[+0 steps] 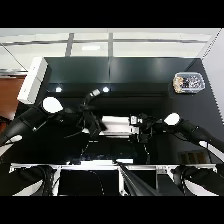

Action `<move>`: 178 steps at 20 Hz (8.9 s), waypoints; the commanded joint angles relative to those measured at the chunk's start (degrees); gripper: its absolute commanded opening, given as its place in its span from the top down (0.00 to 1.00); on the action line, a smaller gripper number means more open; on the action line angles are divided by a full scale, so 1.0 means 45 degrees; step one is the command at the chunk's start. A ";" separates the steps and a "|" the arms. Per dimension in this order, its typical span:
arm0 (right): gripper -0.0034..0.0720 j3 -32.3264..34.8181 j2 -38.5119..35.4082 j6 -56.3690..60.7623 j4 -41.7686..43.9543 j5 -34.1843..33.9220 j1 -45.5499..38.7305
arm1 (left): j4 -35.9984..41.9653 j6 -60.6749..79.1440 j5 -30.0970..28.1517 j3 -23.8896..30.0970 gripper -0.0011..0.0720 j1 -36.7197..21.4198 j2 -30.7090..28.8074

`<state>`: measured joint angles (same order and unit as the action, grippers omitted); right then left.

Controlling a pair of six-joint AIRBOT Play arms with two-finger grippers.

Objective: Fold the box and place the chain.

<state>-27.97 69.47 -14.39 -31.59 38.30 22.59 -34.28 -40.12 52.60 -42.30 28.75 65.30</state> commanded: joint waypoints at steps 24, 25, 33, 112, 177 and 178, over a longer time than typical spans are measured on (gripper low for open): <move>0.32 0.0005 0.0005 0.0000 0.0005 0.0000 0.0010 | -0.5707 -0.1069 0.0549 -0.3235 0.95 -0.1375 0.1214; 0.32 0.0005 0.0005 0.0000 0.0005 0.0000 0.0010 | -0.6188 -0.1180 0.1321 -0.3031 0.95 -0.1783 0.0612; 0.32 0.0005 0.0005 0.0000 0.0005 0.0000 0.0010 | 0.0903 0.7519 0.2045 0.3220 0.87 -0.4473 -0.2302; 0.32 0.0005 0.0005 0.0000 0.0005 0.0000 0.0010 | 0.0432 -0.3283 0.4095 0.0850 0.95 -0.4595 0.3823; 0.32 0.0005 0.0005 0.0005 0.0005 -0.0010 0.0010 | -0.9806 -1.6208 0.2336 -0.3638 0.34 0.2608 0.3842; 0.32 0.0005 0.0005 0.0005 0.0010 -0.0015 0.0010 | -1.0098 -1.6514 0.2414 -0.3866 0.34 0.2885 0.3954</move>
<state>-27.97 69.47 -14.41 -31.57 38.26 22.63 -74.35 -108.95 63.29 -58.72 39.48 82.61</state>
